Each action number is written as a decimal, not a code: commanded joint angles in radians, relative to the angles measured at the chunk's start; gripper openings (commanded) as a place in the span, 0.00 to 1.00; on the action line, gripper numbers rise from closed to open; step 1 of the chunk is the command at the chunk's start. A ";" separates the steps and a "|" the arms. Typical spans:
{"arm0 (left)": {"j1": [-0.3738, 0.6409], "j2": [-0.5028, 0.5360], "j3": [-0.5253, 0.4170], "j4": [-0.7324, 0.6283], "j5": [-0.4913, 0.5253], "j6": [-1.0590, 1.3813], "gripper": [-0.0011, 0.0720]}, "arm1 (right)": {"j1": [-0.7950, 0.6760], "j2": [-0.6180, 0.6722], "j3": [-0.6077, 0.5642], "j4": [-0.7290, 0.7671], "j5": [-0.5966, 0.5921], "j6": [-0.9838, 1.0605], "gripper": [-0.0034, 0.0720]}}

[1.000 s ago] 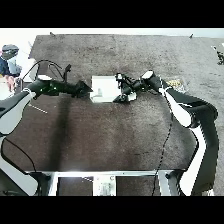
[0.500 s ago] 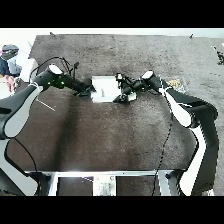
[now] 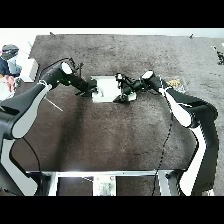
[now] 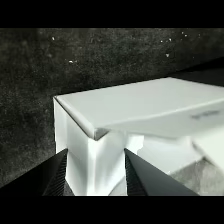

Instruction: Fold the box and place the chain.

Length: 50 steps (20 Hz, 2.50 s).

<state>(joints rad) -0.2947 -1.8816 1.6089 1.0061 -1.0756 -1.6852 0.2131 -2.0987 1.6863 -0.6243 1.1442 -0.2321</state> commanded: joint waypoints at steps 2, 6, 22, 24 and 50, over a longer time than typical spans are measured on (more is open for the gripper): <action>-0.044 -0.056 0.121 0.196 -0.120 -0.157 0.53 | 0.001 0.000 0.000 0.000 0.000 0.000 0.63; -0.097 -0.111 0.248 0.375 -0.231 -0.263 0.52 | 0.001 0.000 0.000 0.000 0.000 0.000 0.63; -0.172 -0.210 0.394 0.599 -0.331 -0.435 0.49 | 0.002 0.000 0.000 0.000 0.000 0.000 0.63; -0.175 -0.210 0.396 0.594 -0.330 -0.426 0.33 | 0.002 0.000 0.000 0.000 0.000 0.000 0.63; -0.113 -0.052 0.477 0.497 -0.478 -0.021 0.90 | 0.002 0.000 0.000 0.000 0.000 0.000 0.63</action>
<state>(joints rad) -0.4404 -1.9892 2.0834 1.5478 -1.5314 -1.7966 0.2150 -2.0987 1.6863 -0.6243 1.1442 -0.2325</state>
